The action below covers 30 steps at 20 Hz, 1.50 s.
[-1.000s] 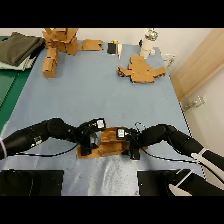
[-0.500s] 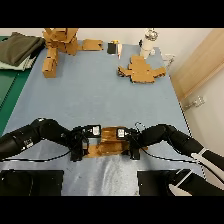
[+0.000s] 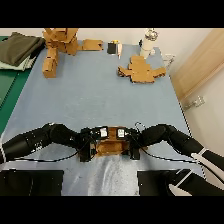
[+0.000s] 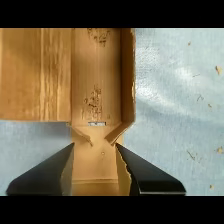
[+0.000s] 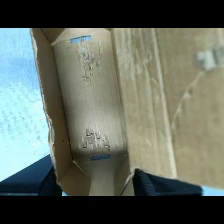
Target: Fold the box.
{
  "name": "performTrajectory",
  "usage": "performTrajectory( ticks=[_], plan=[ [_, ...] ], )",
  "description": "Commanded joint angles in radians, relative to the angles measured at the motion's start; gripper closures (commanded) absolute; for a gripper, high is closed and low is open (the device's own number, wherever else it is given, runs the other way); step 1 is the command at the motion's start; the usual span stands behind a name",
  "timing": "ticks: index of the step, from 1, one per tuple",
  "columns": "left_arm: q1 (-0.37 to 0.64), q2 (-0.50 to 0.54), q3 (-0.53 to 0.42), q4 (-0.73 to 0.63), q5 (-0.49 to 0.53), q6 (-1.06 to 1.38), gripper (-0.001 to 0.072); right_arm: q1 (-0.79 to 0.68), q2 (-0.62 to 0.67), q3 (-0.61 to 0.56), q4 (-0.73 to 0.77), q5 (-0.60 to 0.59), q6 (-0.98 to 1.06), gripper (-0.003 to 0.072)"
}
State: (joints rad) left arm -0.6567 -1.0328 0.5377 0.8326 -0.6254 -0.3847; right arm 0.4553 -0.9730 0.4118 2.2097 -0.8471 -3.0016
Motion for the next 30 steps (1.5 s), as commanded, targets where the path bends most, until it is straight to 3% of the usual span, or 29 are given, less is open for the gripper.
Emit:
performTrajectory(
  ticks=[1,7,8,9,14,19,30],
  plan=[
    [-0.012,-0.010,-0.001,-0.030,0.015,0.010,0.0360,0.000,0.000,0.000,0.000,0.000,0.000,0.0128],
    [-0.055,-0.016,-0.001,-0.036,0.051,0.010,0.0370,0.000,0.000,0.000,0.000,0.000,0.000,0.0128],
    [-0.055,-0.016,-0.001,-0.038,0.062,0.010,0.0446,0.000,0.000,0.000,0.000,0.000,0.000,0.0128],
    [-0.054,-0.016,-0.001,-0.035,0.068,0.014,0.0604,0.000,0.000,0.000,0.000,0.000,0.000,0.0128],
    [-0.055,-0.031,-0.001,-0.039,0.096,0.033,0.0607,0.000,0.000,0.000,0.000,0.000,0.000,0.0128],
    [-0.055,-0.076,0.000,-0.147,0.129,0.109,0.0609,0.000,0.000,0.000,0.000,0.000,0.000,0.0128],
    [-0.055,-0.082,-0.001,-0.165,0.167,0.116,0.0600,0.000,0.000,0.000,0.000,0.000,0.000,0.0128]
  ],
)
